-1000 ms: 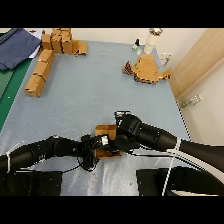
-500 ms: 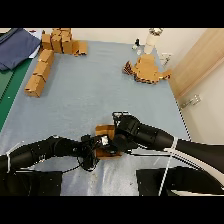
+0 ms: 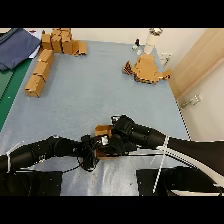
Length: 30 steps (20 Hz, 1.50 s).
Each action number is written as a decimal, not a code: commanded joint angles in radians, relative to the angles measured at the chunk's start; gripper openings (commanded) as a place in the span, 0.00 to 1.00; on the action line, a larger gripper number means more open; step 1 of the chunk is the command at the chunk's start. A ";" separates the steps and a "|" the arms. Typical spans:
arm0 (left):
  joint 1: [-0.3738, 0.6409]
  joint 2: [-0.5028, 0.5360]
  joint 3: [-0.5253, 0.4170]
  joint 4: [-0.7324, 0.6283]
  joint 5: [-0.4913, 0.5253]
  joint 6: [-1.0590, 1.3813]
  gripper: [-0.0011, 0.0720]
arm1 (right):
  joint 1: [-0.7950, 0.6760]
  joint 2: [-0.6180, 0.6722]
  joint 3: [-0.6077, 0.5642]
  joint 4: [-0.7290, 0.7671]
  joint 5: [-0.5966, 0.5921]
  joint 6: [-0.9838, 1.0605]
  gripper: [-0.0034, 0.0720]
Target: Fold the box.
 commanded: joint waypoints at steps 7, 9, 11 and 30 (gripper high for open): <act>0.000 0.001 0.000 0.000 0.001 0.000 0.74 | 0.002 -0.003 -0.001 -0.013 0.006 -0.029 0.05; 0.000 0.001 0.000 0.000 0.001 0.000 0.74 | 0.002 -0.002 0.000 -0.013 -0.004 -0.034 0.25; 0.000 0.001 0.000 0.000 0.001 0.000 0.74 | 0.002 -0.002 0.000 -0.013 -0.051 -0.035 0.45; 0.000 0.001 0.000 0.000 0.001 0.000 0.74 | -0.001 0.117 0.002 0.008 -0.023 -0.006 0.45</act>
